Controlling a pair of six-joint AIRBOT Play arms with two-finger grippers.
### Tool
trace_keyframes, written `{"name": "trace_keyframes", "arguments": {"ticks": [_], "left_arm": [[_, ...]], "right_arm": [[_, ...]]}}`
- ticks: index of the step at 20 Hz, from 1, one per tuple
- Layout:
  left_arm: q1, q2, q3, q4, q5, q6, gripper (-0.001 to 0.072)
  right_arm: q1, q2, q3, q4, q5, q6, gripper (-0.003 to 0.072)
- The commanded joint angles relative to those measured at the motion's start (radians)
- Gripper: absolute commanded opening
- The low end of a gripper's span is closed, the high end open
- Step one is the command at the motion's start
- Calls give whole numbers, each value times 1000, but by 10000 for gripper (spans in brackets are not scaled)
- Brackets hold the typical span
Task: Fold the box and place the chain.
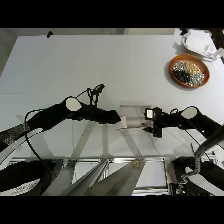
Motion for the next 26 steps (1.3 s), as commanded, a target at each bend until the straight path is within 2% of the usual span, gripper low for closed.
{"name": "trace_keyframes", "arguments": {"ticks": [1, 5, 11, 15, 21, 23, 26], "left_arm": [[-35, 0, 45, 135, -3, -114, 364], [-75, 0, 81, 292, 0, -286, 364], [-137, -24, 151, 428, -3, -441, 363], [-168, -71, 171, 442, -6, -465, 350], [-178, -80, 178, 531, -31, -569, 339], [-186, -82, 181, 545, -31, -599, 307], [-189, -106, 222, 566, -65, -646, 307]], "right_arm": [[0, 1, 0, 0, 0, 0, 400], [0, 1, 0, 0, 0, 0, 400], [0, 1, 0, 0, 0, 0, 400], [0, 1, 0, 0, 0, 0, 400], [0, 1, 0, 0, 0, 0, 400], [0, 1, 0, 0, 0, 0, 400], [0, 1, 0, 0, 0, 0, 400]]}}
